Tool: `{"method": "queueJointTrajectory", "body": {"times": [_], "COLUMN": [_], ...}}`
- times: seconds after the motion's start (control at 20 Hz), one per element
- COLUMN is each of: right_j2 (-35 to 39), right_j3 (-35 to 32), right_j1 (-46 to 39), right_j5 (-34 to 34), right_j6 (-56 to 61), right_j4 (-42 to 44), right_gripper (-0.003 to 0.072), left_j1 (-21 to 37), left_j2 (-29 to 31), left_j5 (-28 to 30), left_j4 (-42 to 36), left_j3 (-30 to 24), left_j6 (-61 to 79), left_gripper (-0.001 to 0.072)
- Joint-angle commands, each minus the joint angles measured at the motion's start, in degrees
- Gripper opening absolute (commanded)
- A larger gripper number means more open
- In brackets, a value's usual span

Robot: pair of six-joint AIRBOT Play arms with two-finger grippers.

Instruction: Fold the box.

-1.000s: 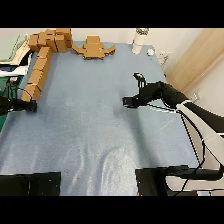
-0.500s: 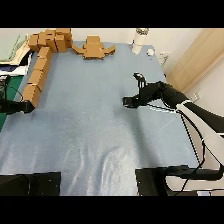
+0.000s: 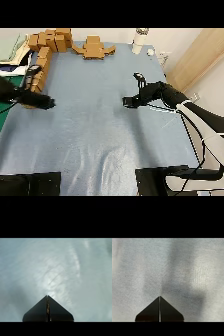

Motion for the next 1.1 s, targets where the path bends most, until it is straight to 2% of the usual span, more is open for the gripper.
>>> {"method": "queueJointTrajectory", "body": {"times": [0.0,0.15,0.3,1.05], "right_j2": [0.0,0.0,0.0,0.0], "right_j3": [0.0,0.0,0.0,0.0], "right_j1": [0.0,0.0,0.0,0.0], "right_j5": [0.0,0.0,0.0,0.0], "right_j6": [0.0,0.0,0.0,0.0], "right_j4": [0.0,0.0,0.0,0.0], "right_gripper": [0.0003,0.0004,0.0004,0.0003], "left_j1": [-11.9,-16.2,-17.8,-17.9], "left_j2": [-5.7,-14.3,-19.3,-20.8], "left_j5": [3.2,0.3,-0.5,-0.5], "left_j4": [-0.2,-0.2,-0.5,-1.2], "left_j3": [7.6,15.1,17.5,17.5], "left_j6": [-6.4,-9.9,-9.9,-9.8], "left_gripper": [0.0012,0.0012,0.0012,0.0012]}}
